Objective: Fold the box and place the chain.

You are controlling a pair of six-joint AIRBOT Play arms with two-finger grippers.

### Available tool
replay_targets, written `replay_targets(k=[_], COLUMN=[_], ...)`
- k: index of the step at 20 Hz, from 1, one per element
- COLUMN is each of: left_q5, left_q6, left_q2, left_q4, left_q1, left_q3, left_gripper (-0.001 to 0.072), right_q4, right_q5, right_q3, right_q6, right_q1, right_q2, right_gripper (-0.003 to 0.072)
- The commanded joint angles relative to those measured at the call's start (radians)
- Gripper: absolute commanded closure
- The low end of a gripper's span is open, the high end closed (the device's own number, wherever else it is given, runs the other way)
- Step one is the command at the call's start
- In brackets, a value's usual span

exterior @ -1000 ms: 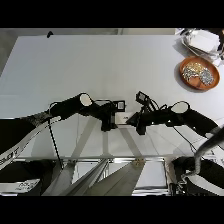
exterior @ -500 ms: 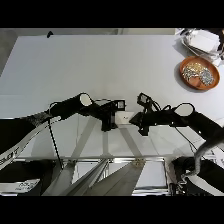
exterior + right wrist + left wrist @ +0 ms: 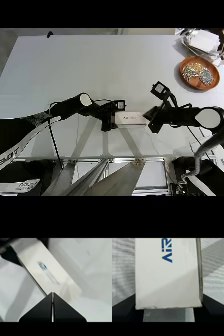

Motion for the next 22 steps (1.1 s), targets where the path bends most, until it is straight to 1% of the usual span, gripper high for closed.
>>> replay_targets(k=[1, 3, 5, 9, 11, 14, 15, 16, 19, 22], left_q5=[0.0, 0.001, 0.001, -0.008, -0.052, -0.069, -0.077, -0.081, -0.062, -0.029], left_q6=[0.0, 0.0, 0.0, 0.0, -0.001, -0.003, -0.004, -0.004, -0.06, -0.202], left_q2=[0.001, 0.001, 0.001, 0.001, 0.002, 0.013, 0.024, 0.041, 0.122, 0.211], left_q4=[0.001, 0.001, 0.0, 0.0, 0.001, 0.001, 0.002, 0.01, 0.047, 0.097], left_q1=[0.0, 0.0, 0.0, 0.0, 0.0, 0.0, 0.001, 0.002, 0.011, 0.051], left_q3=[0.0, 0.0, 0.0, 0.0, 0.0, 0.0, 0.0, 0.0, 0.0, 0.0], left_gripper=[0.0578, 0.0578, 0.0578, 0.0578, 0.0579, 0.0585, 0.0682, 0.0709, 0.0709, 0.0709], right_q4=[-0.406, -0.441, -0.435, -0.431, -0.43, -0.429, -0.428, -0.428, -0.428, -0.428], right_q5=[0.209, 0.308, 0.34, 0.307, 0.277, 0.238, 0.232, 0.227, 0.222, 0.222], right_q3=[0.014, 0.014, 0.014, 0.014, 0.014, 0.014, 0.014, 0.014, 0.014, 0.014], right_q6=[0.517, 0.538, 0.538, 0.595, 0.595, 0.595, 0.595, 0.595, 0.594, 0.592], right_q1=[0.0, 0.0, 0.0, 0.0, 0.0, 0.0, 0.0, 0.0, 0.0, 0.0], right_q2=[0.047, 0.044, 0.044, 0.044, 0.044, 0.044, 0.044, 0.044, 0.043, 0.044], right_gripper=[0.0674, 0.0674, 0.0674, 0.0673, 0.0673, 0.0673, 0.0673, 0.0673, 0.0673, 0.0673])
